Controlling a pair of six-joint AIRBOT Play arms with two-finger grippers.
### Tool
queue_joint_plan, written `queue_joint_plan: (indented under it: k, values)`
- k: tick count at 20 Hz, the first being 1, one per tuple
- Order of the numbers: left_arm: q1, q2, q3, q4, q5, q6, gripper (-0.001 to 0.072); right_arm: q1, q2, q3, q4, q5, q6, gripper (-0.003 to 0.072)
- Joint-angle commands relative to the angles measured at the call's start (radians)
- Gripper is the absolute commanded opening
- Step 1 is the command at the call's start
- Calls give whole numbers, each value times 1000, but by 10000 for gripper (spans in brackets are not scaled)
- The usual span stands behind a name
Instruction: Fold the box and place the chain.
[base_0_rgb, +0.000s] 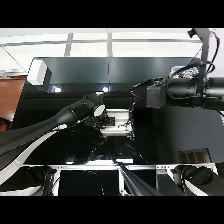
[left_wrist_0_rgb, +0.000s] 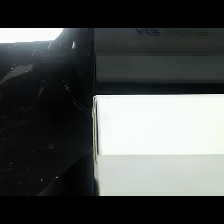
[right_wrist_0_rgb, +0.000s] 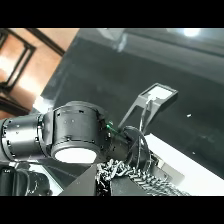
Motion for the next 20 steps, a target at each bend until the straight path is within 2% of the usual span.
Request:
queue_joint_plan:
  k: [1,5,9,13,20]
  values:
    - [1,0,1,0,0,0,29,-6,-11,-3,13,-6,-2,19]
    - [1,0,1,0,0,0,29,-43,-13,-3,60,8,-14,19]
    - [1,0,1,0,0,0,29,18,-67,-10,62,8,-16,20]
    - [1,0,1,0,0,0,29,57,-160,-63,63,-16,-15,20]
    - [1,0,1,0,3,0,29,57,-172,-169,-34,-44,35,20]
